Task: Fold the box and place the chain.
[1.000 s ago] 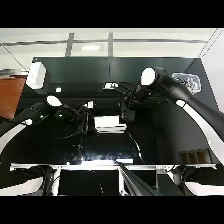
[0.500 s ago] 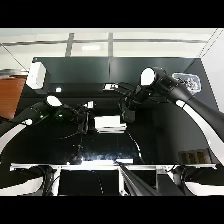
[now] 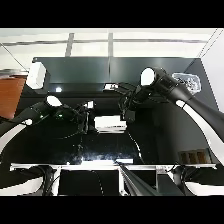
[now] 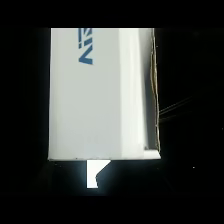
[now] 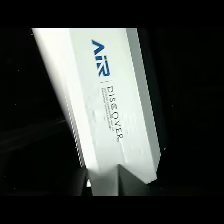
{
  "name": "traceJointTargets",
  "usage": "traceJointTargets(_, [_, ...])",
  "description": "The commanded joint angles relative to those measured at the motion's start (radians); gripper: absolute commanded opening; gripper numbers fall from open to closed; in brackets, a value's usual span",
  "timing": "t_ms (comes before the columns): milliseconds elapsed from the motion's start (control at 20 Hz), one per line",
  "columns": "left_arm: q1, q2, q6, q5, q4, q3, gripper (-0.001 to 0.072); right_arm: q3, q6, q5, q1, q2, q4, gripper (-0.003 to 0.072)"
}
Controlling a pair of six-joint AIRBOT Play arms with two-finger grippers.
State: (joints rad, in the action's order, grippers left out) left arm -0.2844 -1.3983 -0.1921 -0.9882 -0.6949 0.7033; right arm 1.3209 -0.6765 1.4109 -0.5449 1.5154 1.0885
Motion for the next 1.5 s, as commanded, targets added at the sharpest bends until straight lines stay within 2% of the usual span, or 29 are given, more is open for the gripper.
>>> traceJointTargets(0, [0.000,-0.001,0.000,0.001,0.000,0.000,0.0398,0.000,0.000,-0.001,0.000,0.001,0.001,0.0165])
traceJointTargets(850, [0.000,-0.001,0.000,0.002,0.000,0.000,0.0398,0.000,-0.027,0.006,-0.024,0.001,0.050,0.0167])
traceJointTargets(950, [0.000,-0.001,0.000,0.002,0.000,0.000,0.0398,0.000,-0.027,0.005,-0.024,0.001,0.050,0.0246])
traceJointTargets(1200, [0.000,-0.001,0.000,0.002,0.000,0.000,0.0398,0.000,-0.027,-0.005,-0.024,0.001,0.059,0.0241])
traceJointTargets(1250, [0.000,-0.001,0.000,0.002,0.000,0.000,0.0398,0.000,-0.027,-0.005,-0.024,0.001,0.064,0.0194])
traceJointTargets(1450, [0.000,-0.001,0.000,0.002,0.000,0.000,0.0398,0.000,-0.035,-0.009,-0.024,0.001,0.077,0.0183])
